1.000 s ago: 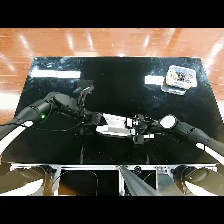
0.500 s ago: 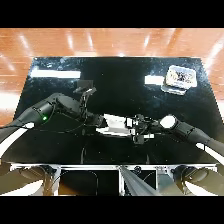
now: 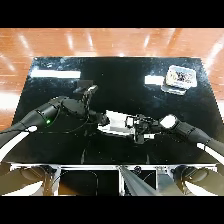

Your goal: Fold the box and place the chain.

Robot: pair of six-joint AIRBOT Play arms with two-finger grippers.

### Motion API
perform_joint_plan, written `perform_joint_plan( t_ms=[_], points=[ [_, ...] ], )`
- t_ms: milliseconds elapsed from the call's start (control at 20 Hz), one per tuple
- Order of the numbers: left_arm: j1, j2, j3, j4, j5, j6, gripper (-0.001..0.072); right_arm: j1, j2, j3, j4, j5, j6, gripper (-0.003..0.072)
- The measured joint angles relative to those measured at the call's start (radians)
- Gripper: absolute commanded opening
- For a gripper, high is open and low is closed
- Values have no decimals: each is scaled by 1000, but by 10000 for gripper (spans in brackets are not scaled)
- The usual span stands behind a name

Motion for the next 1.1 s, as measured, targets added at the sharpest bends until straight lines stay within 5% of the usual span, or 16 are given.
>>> perform_joint_plan(
  t_ms=[600, 1100],
  points=[
    [70, 34, -3, 6, 112, 129, 613, 0, 0, 1, -5, 0, -7, 544],
    [55, 124, -110, -3, 16, 237, 613, 0, 0, 1, -3, 1, -4, 544]
  ],
)
